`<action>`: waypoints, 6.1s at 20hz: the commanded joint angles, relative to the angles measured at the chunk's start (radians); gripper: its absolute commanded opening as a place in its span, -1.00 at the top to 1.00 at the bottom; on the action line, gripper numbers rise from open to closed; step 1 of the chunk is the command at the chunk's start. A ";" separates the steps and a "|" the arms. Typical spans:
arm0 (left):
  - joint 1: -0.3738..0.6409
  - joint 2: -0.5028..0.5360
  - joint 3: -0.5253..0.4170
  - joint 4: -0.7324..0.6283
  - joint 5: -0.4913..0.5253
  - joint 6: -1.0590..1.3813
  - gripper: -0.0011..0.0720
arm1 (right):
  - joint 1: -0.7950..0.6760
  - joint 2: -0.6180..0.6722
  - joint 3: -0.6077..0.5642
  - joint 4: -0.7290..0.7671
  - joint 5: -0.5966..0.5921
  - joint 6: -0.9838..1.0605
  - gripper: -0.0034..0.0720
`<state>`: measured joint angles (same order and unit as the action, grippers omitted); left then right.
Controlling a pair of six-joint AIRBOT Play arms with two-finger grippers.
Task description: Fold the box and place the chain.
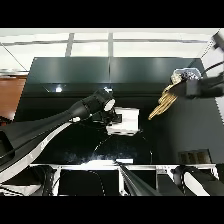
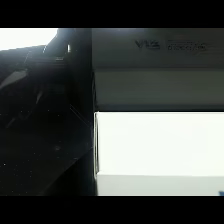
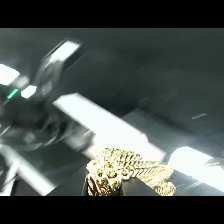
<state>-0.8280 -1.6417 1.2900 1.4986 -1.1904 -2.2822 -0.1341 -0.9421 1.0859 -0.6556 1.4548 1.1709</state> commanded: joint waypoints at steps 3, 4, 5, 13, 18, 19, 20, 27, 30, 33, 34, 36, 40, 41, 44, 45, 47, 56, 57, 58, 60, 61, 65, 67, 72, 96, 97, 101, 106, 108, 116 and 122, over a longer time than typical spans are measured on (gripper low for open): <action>0.001 0.000 0.001 0.000 0.000 0.000 0.91 | 0.186 0.033 -0.131 0.136 -0.073 0.003 0.89; 0.001 0.000 0.001 0.000 0.000 0.000 0.91 | 0.213 0.032 -0.136 0.135 -0.108 0.014 0.89; 0.001 0.000 0.001 0.000 0.000 0.000 0.91 | 0.233 0.032 -0.143 0.135 -0.142 0.028 0.89; 0.001 0.000 0.001 0.000 0.000 0.000 0.91 | 0.390 0.002 -0.311 0.124 -0.385 0.113 0.88; 0.001 0.000 0.001 0.000 0.000 0.000 0.91 | 0.455 -0.057 -0.360 0.121 -0.495 0.113 0.88; 0.001 0.000 0.001 0.000 0.000 0.000 0.91 | 0.462 -0.065 -0.364 0.119 -0.511 0.113 0.88; 0.001 0.000 0.001 0.000 0.000 0.000 0.91 | 0.461 -0.069 -0.364 0.114 -0.517 0.117 0.85; 0.001 0.000 0.001 0.000 0.001 0.000 0.91 | 0.342 -0.068 -0.349 0.075 -0.357 0.124 -0.17; 0.001 0.000 0.001 0.000 0.001 0.000 0.91 | 0.308 -0.068 -0.338 0.061 -0.281 0.103 -0.17; 0.001 0.000 0.001 0.000 0.004 0.000 0.91 | 0.216 -0.042 -0.262 -0.054 -0.200 0.103 -0.17; 0.001 0.000 0.001 0.000 0.004 0.000 0.91 | 0.174 -0.017 -0.233 -0.124 -0.199 0.103 -0.17; 0.001 -0.002 0.001 0.000 0.008 0.000 0.91 | 0.090 0.043 -0.212 -0.262 -0.231 0.108 -0.17; 0.001 -0.031 0.000 0.001 0.003 0.000 0.91 | 0.009 0.090 -0.213 -0.334 -0.230 0.112 -0.16; 0.001 -0.038 0.000 0.001 0.003 0.000 0.91 | 0.010 0.090 -0.214 -0.333 -0.229 0.112 -0.16; 0.001 -0.042 0.004 -0.023 0.000 0.001 0.91 | 0.010 0.090 -0.214 -0.333 -0.216 0.112 -0.16; 0.001 -0.042 0.008 -0.024 0.000 0.000 0.91 | 0.010 0.090 -0.214 -0.333 -0.212 0.112 -0.17; 0.001 -0.042 0.023 -0.038 0.002 -0.002 0.91 | 0.010 0.090 -0.214 -0.333 -0.209 0.112 -0.16; -0.001 0.087 0.061 0.048 -0.013 0.039 -0.49 | 0.010 0.090 -0.214 -0.333 -0.208 0.112 -0.16; -0.003 0.128 0.060 0.079 -0.025 0.065 -0.49 | 0.010 0.090 -0.214 -0.333 -0.209 0.112 -0.16; -0.005 0.175 0.056 0.109 -0.034 0.103 -0.49 | 0.010 0.090 -0.214 -0.333 -0.209 0.112 -0.16; -0.002 0.270 0.032 0.154 -0.056 0.164 -0.49 | 0.010 0.090 -0.214 -0.340 -0.209 0.113 -0.16; 0.005 0.320 0.007 0.186 -0.071 0.185 -0.49 | 0.010 0.090 -0.214 -0.345 -0.209 0.113 -0.16; 0.145 0.557 -0.233 0.234 -0.009 0.195 -0.49 | 0.010 0.090 -0.214 -0.348 -0.209 0.113 -0.16; 0.288 0.710 -0.421 0.117 0.193 0.198 -0.49 | 0.010 0.090 -0.214 -0.348 -0.210 0.113 -0.16; 0.542 0.864 -0.797 -0.903 0.444 1.282 -0.48 | 0.010 0.090 -0.214 -0.347 -0.210 0.113 -0.16; 0.386 0.227 -0.529 -0.958 0.350 2.502 -0.96 | 0.018 0.090 -0.216 -0.332 -0.201 0.135 -0.16; 0.386 0.225 -0.523 -0.981 0.350 2.503 -0.96 | 0.018 0.090 -0.216 -0.332 -0.201 0.135 -0.16; 0.382 0.211 -0.516 -1.021 0.351 2.504 -0.96 | 0.018 0.090 -0.216 -0.332 -0.202 0.135 -0.16; 0.360 0.187 -0.508 -1.017 0.352 2.519 -0.96 | 0.018 0.090 -0.216 -0.332 -0.202 0.135 -0.16; 0.354 0.178 -0.500 -1.015 0.351 2.528 -0.96 | 0.018 0.090 -0.216 -0.332 -0.202 0.135 -0.16; 0.342 0.174 -0.494 -1.001 0.346 2.547 -0.15 | 0.053 0.084 -0.216 -0.348 -0.217 0.127 -0.17; 0.342 0.174 -0.494 -1.002 0.375 2.544 -0.15 | 0.227 -0.094 -0.208 -0.205 -0.466 0.068 -0.90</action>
<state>-0.4854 -1.4670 0.7952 0.4938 -0.8326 0.2630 0.0265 -0.9470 0.8730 -0.9543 1.1061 1.2900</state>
